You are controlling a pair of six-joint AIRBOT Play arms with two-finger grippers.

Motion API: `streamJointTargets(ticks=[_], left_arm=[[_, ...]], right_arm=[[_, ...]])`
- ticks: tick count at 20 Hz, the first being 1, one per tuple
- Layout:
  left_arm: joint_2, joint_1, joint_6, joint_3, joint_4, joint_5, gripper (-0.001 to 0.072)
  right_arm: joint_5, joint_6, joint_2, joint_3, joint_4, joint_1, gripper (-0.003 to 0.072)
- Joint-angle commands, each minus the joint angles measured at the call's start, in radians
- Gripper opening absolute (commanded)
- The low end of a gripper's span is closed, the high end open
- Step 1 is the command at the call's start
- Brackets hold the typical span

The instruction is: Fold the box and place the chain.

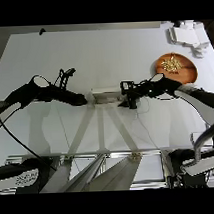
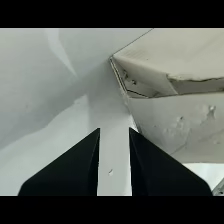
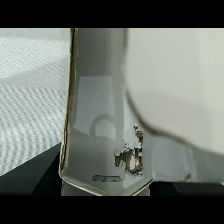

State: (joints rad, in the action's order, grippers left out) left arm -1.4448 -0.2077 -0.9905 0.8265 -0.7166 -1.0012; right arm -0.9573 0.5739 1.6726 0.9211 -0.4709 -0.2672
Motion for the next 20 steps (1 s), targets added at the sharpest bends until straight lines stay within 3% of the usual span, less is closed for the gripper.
streamJointTargets(ticks=[1, 5, 7, 8, 14, 15, 16, 17, 20], left_arm=[[0.003, 0.0, 0.003, 0.0, 0.035, -0.013, 0.0218], [0.003, -0.002, 0.073, 0.0, 0.122, -0.036, 0.0228], [0.003, -0.002, 0.123, 0.0, 0.202, -0.042, 0.0294], [0.003, -0.002, 0.13, 0.0, 0.217, -0.042, 0.0294], [0.003, 0.0, 0.126, 0.0, 0.18, -0.049, 0.0296], [0.002, 0.0, 0.126, 0.0, 0.185, -0.043, 0.0347], [0.002, -0.002, 0.12, 0.0, 0.188, -0.027, 0.0488], [0.002, -0.01, 0.101, 0.0, 0.186, -0.005, 0.057], [0.001, -0.052, 0.092, 0.0, 0.184, 0.09, 0.0571]], right_arm=[[0.0, 0.0, 0.0, 0.001, 0.0, 0.0, 0.0414], [0.0, 0.0, 0.0, 0.001, 0.0, 0.0, 0.0414], [0.0, 0.0, 0.0, 0.001, 0.0, 0.0, 0.0414], [0.0, 0.0, 0.0, 0.001, 0.0, 0.0, 0.0414], [0.0, 0.0, 0.0, 0.001, 0.0, 0.0, 0.0414], [0.0, 0.0, 0.0, 0.001, 0.0, 0.0, 0.0414], [0.0, 0.0, 0.0, 0.001, 0.0, 0.0, 0.0414], [0.0, 0.0, 0.0, 0.001, 0.0, 0.0, 0.0414], [0.0, 0.0, 0.0, 0.001, 0.0, 0.0, 0.0414]])
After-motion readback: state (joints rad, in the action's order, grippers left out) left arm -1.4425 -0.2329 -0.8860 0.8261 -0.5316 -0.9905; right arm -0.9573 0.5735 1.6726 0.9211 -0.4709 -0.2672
